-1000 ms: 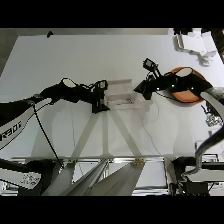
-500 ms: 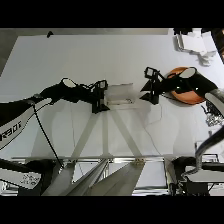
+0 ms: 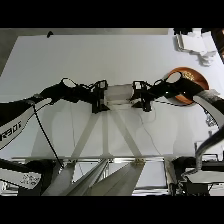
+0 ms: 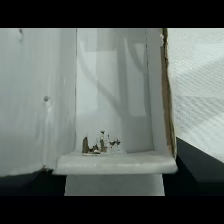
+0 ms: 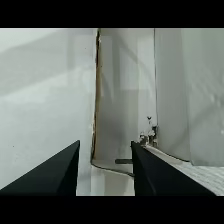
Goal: Fold the box and place the chain.
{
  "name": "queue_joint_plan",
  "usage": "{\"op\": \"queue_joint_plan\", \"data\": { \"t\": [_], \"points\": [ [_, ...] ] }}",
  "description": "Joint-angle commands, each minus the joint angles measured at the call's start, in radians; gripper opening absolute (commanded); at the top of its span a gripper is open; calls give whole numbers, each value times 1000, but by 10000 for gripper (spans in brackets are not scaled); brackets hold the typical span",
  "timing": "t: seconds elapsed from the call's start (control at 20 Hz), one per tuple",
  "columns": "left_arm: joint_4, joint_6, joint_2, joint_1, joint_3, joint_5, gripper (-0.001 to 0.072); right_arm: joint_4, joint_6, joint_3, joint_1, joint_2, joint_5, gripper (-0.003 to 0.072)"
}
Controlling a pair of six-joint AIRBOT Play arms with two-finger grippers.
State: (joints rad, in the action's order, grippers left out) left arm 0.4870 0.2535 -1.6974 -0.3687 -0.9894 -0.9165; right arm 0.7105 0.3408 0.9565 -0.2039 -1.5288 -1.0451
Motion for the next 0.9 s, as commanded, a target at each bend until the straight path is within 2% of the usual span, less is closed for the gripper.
{"op": "queue_joint_plan", "data": {
  "t": [0.0,0.2,0.5,0.7,0.85],
  "points": [
    [0,0,-1,-1,0,0,321,-9,8,-1,-11,-3,11,317],
    [0,0,-1,-1,0,0,321,14,-3,-1,-11,3,-21,417],
    [0,0,-1,-1,0,0,321,171,-135,-1,60,73,-69,417],
    [0,0,-1,-1,0,0,321,172,-135,-2,100,109,-55,412],
    [0,0,-1,0,0,0,321,136,-133,-12,83,92,14,412]
  ]
}}
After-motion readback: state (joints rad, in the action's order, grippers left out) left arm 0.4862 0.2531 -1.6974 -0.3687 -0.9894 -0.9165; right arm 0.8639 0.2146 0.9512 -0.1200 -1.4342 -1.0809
